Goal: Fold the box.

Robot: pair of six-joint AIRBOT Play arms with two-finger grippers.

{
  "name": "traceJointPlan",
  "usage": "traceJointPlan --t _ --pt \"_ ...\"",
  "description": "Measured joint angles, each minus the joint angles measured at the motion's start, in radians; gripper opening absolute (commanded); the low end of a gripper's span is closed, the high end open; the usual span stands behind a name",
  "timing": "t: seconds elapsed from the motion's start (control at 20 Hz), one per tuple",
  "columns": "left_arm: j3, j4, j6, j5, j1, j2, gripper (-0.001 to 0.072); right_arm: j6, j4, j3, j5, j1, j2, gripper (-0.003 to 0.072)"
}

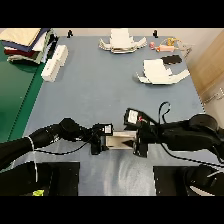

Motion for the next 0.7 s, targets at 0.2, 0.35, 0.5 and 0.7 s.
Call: traceJointPlan --t 0.2,0.35,0.5,0.7 --pt "0.000 0.000 0.000 0.000 0.000 0.000 0.0486 0.201 -0.154 0.028 0.082 -0.061 0.005 0.0002" --pt "0.000 0.000 0.000 0.000 0.000 0.000 0.0486 0.280 -0.208 0.034 0.110 -0.114 -0.057 0.0001" --pt "0.000 0.000 0.000 0.000 0.000 0.000 0.0487 0.289 -0.204 0.037 0.109 -0.136 -0.143 0.0000" --pt "0.000 0.000 0.000 0.000 0.000 0.000 0.0487 0.157 -0.080 0.037 0.058 -0.146 -0.205 0.0000"
